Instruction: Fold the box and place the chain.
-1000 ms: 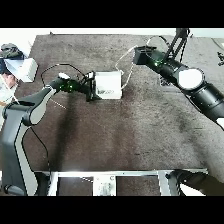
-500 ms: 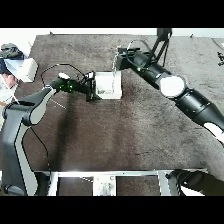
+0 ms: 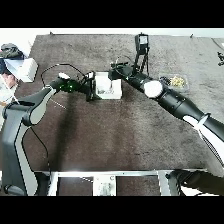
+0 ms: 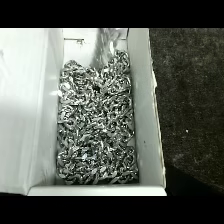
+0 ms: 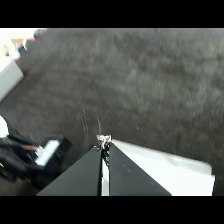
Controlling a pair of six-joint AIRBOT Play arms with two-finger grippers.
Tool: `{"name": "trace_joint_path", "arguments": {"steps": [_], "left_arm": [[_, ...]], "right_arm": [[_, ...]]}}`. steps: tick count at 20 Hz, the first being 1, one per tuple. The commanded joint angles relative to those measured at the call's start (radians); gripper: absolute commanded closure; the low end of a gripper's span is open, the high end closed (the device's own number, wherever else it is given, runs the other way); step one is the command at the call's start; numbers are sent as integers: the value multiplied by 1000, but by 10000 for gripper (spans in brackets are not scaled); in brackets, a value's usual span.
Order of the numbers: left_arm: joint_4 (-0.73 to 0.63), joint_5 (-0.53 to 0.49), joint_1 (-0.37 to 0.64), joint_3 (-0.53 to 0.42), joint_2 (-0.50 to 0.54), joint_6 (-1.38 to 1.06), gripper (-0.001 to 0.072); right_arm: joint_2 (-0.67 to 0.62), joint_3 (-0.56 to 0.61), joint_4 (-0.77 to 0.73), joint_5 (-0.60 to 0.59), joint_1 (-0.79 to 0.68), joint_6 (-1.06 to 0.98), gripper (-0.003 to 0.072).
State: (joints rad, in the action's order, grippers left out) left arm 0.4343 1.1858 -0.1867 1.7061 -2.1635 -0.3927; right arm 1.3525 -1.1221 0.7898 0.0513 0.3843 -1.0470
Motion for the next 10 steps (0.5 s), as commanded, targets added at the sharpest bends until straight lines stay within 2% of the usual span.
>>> {"name": "trace_joint_path", "arguments": {"steps": [1, 2, 5, 8, 10], "left_arm": [[0, 0, 1, 1, 0, 0, 456], [0, 0, 1, 1, 0, 0, 456], [0, 0, 1, 1, 0, 0, 456], [0, -1, 1, 1, 0, 0, 456], [0, 0, 1, 1, 0, 0, 456]], "right_arm": [[43, 0, 53, 29, -17, 1, 405], [44, 0, 72, 37, -29, 1, 477], [44, -3, 74, 80, -89, 0, 489], [74, -94, 73, 345, -193, 43, 488], [111, -180, 47, 424, -248, 120, 490]]}}
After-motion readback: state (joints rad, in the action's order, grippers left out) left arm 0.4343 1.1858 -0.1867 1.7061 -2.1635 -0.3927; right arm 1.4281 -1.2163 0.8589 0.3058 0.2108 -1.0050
